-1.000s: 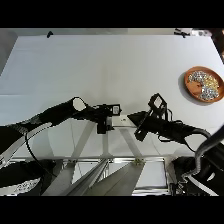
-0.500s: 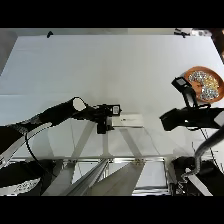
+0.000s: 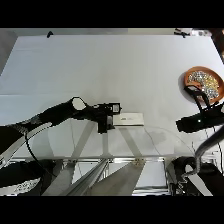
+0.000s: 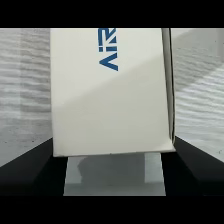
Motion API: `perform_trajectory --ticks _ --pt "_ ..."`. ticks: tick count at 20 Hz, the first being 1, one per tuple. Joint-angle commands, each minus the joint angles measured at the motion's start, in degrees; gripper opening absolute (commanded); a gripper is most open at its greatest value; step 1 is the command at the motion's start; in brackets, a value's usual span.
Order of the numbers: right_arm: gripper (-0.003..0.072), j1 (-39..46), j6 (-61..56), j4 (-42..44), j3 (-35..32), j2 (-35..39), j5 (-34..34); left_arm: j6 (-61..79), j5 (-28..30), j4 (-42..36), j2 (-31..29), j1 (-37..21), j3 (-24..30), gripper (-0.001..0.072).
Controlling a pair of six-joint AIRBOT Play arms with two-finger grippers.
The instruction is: Fold the box and place the chain.
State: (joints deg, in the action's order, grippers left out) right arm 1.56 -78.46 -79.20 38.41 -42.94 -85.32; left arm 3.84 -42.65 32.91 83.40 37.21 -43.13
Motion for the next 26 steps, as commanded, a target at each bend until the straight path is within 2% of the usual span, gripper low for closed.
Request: perform_trajectory --ticks 1,5,9,13,16,19,21,24,26 --pt "0.0009 0.46 -0.17 -0.02 0.07 -0.2 1.29 -0.09 -0.9 -0.55 -0.07 0.02 -0.04 0.001" --pt "0.0009 0.46 -0.13 -0.02 0.07 -0.2 2.05 -8.33 -1.53 1.4 -4.85 -0.79 -0.04 0.0006" --pt "0.0009 0.46 0.76 0.26 0.07 -0.2 2.91 -20.68 0.5 11.02 -15.41 -7.26 -0.04 0.0006" --pt "0.0009 0.46 0.94 0.35 0.07 -0.2 3.58 -37.2 0.35 24.48 -25.44 -21.42 -0.04 0.0006" --pt "0.0009 0.46 0.94 0.35 0.07 -0.2 4.46 -49.42 -0.17 33.18 -29.97 -35.36 -0.04 0.0006" --pt "0.0009 0.46 0.94 0.37 0.07 -0.2 5.07 -53.31 -2.03 35.12 -29.9 -49.51 -0.02 0.0005" --pt "0.0009 0.46 0.94 0.59 0.07 -0.2 5.46 -53.33 -2.62 34.97 -28.55 -56.0 -0.02 0.0005" --pt "0.0009 0.46 0.96 0.59 0.07 -0.2 5.44 -53.18 -4.85 35.12 -25.4 -61.2 -0.02 0.0004" --pt "0.0009 0.46 0.96 0.59 0.07 -0.2 5.46 -53.16 -7.19 35.58 -23.1 -61.57 -0.02 0.0004"
